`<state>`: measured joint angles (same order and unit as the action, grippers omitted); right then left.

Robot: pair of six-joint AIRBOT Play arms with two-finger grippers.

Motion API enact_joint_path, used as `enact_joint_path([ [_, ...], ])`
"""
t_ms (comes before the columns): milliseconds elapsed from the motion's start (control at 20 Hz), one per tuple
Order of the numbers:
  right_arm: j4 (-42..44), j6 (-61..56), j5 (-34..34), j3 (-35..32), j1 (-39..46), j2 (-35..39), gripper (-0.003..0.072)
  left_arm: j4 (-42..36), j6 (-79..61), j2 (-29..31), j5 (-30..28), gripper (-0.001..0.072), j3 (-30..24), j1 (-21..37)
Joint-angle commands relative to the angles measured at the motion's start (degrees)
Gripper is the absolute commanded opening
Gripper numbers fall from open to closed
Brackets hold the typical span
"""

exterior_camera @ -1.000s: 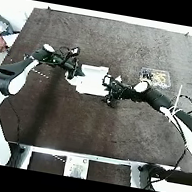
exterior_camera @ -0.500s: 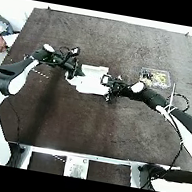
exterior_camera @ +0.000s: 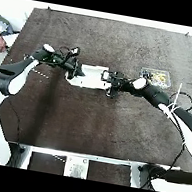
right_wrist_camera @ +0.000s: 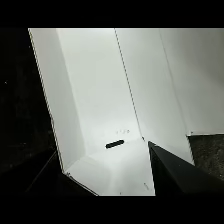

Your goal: Fold the box and place the chain.

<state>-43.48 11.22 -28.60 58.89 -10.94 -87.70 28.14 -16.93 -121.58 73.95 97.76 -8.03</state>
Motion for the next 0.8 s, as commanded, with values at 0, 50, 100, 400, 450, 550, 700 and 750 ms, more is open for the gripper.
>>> enact_joint_path([
  [0,0.2,1.5,0.7,0.2,0.6,-0.2,0.0600,0.0,0.0,0.0,0.0,0.0014,0.0,0.0],
  [50,0.2,1.7,0.5,0.3,0.8,-0.4,0.0599,0.0,0.0,0.0,0.0,0.0013,0.0,0.0],
  [100,0.3,2.1,0.5,0.4,0.8,-0.6,0.0599,0.0,0.0,0.0,0.0,0.0014,0.0,0.0],
  [400,3.7,2.3,-6.3,5.0,3.1,-3.6,0.0599,0.0,0.0,0.0,0.0,0.0013,0.0,0.0],
  [450,3.7,2.3,-6.6,5.5,3.6,-4.0,0.0599,0.0,0.0,0.0,0.0,0.0014,0.0,0.0],
  [550,4.4,2.1,-7.5,5.7,4.0,-4.2,0.0599,0.0,0.0,0.0,0.0,0.0014,0.0,0.0],
  [700,4.3,3.4,-6.9,5.7,4.2,-4.2,0.0599,0.0,0.0,0.0,0.0,0.0014,0.0,0.0],
  [750,4.3,4.6,-6.3,5.8,4.2,-4.2,0.0599,0.0,0.0,0.0,0.0,0.0014,0.0,0.0],
])
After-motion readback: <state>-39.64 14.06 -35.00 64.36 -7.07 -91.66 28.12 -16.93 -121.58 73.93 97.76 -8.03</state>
